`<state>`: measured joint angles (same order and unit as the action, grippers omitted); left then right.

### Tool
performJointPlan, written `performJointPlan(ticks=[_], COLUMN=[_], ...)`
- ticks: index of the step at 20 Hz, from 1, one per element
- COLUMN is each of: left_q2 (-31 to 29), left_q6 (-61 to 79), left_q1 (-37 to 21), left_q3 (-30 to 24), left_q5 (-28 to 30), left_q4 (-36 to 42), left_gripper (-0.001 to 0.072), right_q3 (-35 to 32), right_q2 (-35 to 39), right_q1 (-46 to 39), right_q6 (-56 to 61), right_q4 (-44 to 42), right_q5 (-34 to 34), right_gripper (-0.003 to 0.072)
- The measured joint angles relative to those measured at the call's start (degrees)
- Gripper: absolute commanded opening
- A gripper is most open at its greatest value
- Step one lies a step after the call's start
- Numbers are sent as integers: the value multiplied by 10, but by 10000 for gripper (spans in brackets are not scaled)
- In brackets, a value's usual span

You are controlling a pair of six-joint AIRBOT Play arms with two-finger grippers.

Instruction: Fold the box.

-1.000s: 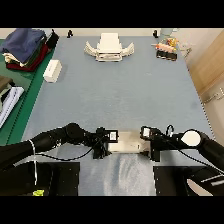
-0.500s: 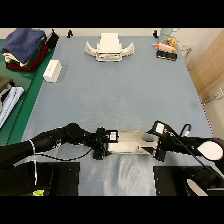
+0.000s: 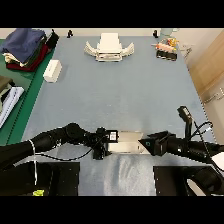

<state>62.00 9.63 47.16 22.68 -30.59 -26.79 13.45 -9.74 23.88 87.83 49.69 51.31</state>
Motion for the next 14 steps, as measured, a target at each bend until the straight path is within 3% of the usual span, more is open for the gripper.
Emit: performJointPlan(ticks=[4,5,6,7,8,9,11,12,14], left_q2=[0,0,0,0,0,0,0,0,0], left_q6=[0,0,0,0,0,0,0,0,0], left_q1=[0,0,0,0,0,0,0,0,0], left_q3=[0,0,0,0,0,0,0,0,0], left_q5=[0,0,0,0,0,0,0,0,0], left_q4=[0,0,0,0,0,0,0,0,0], left_gripper=[420,421,420,421,420,420,421,420,420], right_q3=[0,0,0,0,0,0,0,0,0], right_q2=[2,2,0,-5,-11,-20,-41,-53,-85], right_q1=[0,0,0,0,0,0,0,0,0], right_q6=[137,157,176,196,209,220,227,215,156], right_q4=[-4,-4,-7,-9,-10,-14,-34,-49,-87], right_q5=[4,6,6,7,8,9,12,12,3], right_gripper=[702,632,431,283,206,137,128,4,6])
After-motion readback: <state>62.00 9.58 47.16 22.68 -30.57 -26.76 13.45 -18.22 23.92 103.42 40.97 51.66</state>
